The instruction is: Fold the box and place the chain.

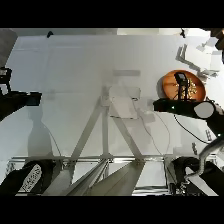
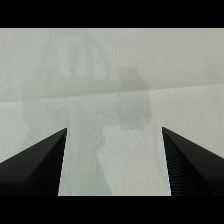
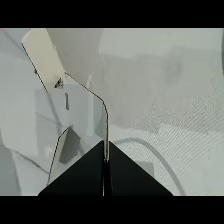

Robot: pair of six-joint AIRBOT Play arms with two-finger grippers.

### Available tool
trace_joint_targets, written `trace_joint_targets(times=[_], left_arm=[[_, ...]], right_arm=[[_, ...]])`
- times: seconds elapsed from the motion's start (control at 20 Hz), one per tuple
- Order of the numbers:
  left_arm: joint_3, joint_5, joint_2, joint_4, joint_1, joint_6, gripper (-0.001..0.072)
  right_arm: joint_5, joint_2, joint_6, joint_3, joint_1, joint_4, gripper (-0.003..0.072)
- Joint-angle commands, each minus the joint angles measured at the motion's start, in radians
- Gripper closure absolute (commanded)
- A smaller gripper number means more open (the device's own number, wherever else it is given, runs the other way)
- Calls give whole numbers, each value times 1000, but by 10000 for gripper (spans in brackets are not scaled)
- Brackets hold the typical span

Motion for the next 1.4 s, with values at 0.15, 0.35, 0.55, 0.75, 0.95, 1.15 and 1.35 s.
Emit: trace_joint_targets(times=[0.15, 0.35, 0.55, 0.75, 0.95, 1.15, 1.35], left_arm=[[0, 0, 1, 0, -1, 0, 71], [0, 0, 1, 0, -1, 0, 71], [0, 0, 1, 0, -1, 0, 71], [0, 0, 1, 0, -1, 0, 71], [0, 1, 1, -1, -1, -3, 71], [0, 42, 1, -38, -1, -3, 71], [0, 18, 1, -55, -1, -21, 70]], right_arm=[[-78, 20, -85, -82, 97, 42, 675], [-224, 20, -77, -82, 227, 42, 675], [-286, 6, -18, -82, 250, 22, 673], [-266, -61, -17, -83, 250, 16, 673], [-277, -89, -19, -83, 250, 13, 673], [-276, -89, -21, -83, 250, 13, 671], [-276, -89, -21, -83, 250, 14, 671]])
